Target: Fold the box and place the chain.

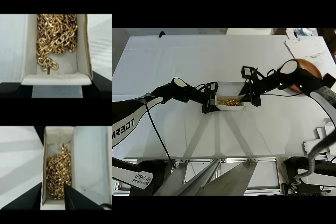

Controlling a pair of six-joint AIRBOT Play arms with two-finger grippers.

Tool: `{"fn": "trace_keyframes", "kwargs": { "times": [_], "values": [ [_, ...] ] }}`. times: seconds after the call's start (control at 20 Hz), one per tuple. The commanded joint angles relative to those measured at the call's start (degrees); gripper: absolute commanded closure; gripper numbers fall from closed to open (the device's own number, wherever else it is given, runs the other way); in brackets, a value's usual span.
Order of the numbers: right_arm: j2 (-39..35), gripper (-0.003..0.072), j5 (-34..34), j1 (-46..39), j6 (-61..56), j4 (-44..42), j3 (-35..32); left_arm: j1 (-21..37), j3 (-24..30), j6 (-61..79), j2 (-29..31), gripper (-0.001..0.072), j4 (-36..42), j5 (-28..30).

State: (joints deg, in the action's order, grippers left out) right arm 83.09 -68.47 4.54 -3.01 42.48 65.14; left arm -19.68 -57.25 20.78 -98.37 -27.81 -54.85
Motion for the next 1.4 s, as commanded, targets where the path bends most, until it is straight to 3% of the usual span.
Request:
{"fn": "trace_keyframes", "kwargs": {
  "times": [0.0, 0.1, 0.3, 0.4, 0.8, 0.85, 1.1, 1.35],
  "values": [
    [-0.02, 0.0401, -4.04, 0.5, -11.47, 0.0, 7.65, -0.04, -0.02, -0.02, -0.02, 0.0556, 0.0, 0.0],
    [1.07, 0.0454, -4.5, 0.44, -17.77, -0.04, 15.08, -0.04, -0.02, -0.02, -0.02, 0.0556, 0.0, 0.0],
    [11.8, 0.0454, -5.99, -0.26, -39.34, 0.0, 31.85, -0.04, -0.02, -0.02, -0.02, 0.0556, 0.0, -0.02],
    [17.44, 0.0454, -5.44, -0.24, -45.53, -0.68, 36.22, -0.04, -0.02, -0.02, -0.02, 0.0556, 0.0, 0.0],
    [25.79, 0.0437, -12.72, 0.81, -46.03, 4.98, 36.87, -0.04, -0.02, -0.02, -0.02, 0.0556, 0.0, 0.0],
    [26.1, 0.039, -13.53, 1.27, -45.92, 5.05, 36.87, -0.04, -0.02, -0.02, -0.02, 0.0556, 0.0, 0.0],
    [26.14, 0.0386, -17.73, 3.45, -40.02, 4.94, 36.87, -0.04, -0.02, -0.02, -0.02, 0.0556, 0.0, 0.0],
    [24.11, 0.0361, -17.62, 5.6, -39.06, 5.6, 36.46, -0.04, -0.02, -0.02, -0.02, 0.0556, 0.0, 0.0]
  ]
}}
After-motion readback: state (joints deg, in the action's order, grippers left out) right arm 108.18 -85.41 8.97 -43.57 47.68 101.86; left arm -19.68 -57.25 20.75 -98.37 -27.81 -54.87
